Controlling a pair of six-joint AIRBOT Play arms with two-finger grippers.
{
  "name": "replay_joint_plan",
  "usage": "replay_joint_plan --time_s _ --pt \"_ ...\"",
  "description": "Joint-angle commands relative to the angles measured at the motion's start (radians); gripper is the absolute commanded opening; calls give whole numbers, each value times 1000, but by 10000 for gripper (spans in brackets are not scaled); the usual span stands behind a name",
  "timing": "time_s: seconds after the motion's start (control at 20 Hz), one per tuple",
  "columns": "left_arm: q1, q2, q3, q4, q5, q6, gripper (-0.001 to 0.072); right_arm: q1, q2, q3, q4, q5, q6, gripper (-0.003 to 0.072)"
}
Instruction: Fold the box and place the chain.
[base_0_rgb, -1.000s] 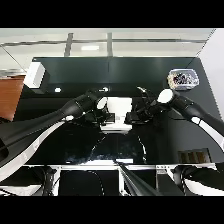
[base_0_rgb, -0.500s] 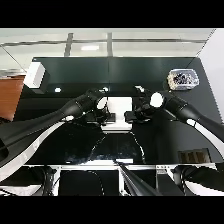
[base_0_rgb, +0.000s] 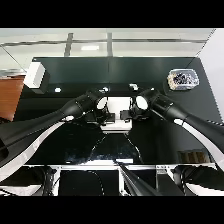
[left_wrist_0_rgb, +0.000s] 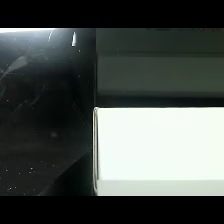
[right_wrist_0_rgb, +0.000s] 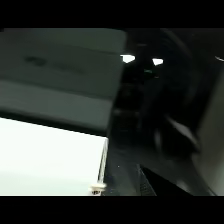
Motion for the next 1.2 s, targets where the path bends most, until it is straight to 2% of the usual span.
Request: replay_joint_plan --time_s 0.0,0.4,0.45,0.5,0.95,1.05,1.1,1.15 --pt "1 1 1 0 0 0 29 46 -19 28 -98 55 144 480" --pt "1 1 1 2 -20 0 29 50 -71 28 -25 56 154 477" --pt "1 1 1 1 -22 0 29 50 -73 28 -19 56 137 291" --pt "1 1 1 1 -22 0 29 50 -74 28 -4 54 117 241" --pt "1 1 1 1 -19 0 29 50 -76 28 -1 47 112 239" --pt "1 1 1 1 -20 0 29 50 -76 28 -1 46 112 110" --pt "1 1 1 1 -21 0 29 50 -76 28 0 44 111 109" --pt "1 1 1 1 -23 0 29 50 -76 28 0 43 107 72"
